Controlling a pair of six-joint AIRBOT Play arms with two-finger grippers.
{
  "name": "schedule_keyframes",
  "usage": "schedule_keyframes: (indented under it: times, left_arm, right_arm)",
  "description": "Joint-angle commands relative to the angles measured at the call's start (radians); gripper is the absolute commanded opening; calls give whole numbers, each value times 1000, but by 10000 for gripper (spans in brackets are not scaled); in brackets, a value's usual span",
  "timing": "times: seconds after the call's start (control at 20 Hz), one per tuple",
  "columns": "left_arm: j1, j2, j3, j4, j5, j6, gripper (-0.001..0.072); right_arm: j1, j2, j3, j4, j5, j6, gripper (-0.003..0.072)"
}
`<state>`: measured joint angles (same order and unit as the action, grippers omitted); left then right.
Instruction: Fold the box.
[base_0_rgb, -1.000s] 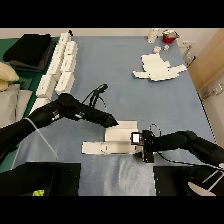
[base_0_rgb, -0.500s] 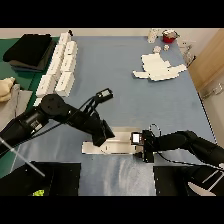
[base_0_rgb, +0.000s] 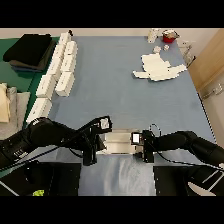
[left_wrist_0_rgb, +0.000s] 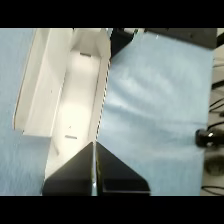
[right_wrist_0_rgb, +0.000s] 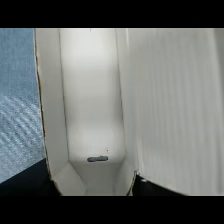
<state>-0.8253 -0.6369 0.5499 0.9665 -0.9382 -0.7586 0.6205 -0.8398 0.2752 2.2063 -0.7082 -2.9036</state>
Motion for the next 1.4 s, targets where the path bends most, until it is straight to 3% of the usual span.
schedule_keyframes:
  times: [0.0,0.05,0.3,0.5,0.9,0.95,1.0,1.15,1.2,1.3,1.35]
  left_arm:
    - [68,26,-76,43,-7,161,534]
    - [108,26,-100,36,-4,225,598]
    - [243,0,-147,-61,10,504,595]
    - [245,-102,-153,-192,56,647,595]
    - [245,-236,-153,-248,94,648,571]
    - [245,-241,-153,-256,94,650,427]
    - [245,-244,-153,-258,94,671,337]
    - [218,-257,-153,-269,122,673,318]
    - [206,-261,-153,-272,132,674,156]
    - [184,-271,-153,-274,164,673,139]
    - [177,-275,-153,-282,181,673,87]
  right_arm:
    - [1,0,0,0,0,1,434]
    - [1,-1,0,0,0,1,435]
    - [1,-1,0,0,0,1,435]
    - [1,-1,0,0,0,1,435]
    - [1,0,0,0,0,1,435]
    - [1,-1,0,0,0,1,434]
    - [1,0,0,0,0,1,435]
    - [1,-1,0,0,0,1,435]
    - [1,-1,0,0,0,0,435]
    - [1,-1,0,0,0,0,435]
    - [1,-1,0,0,0,1,434]
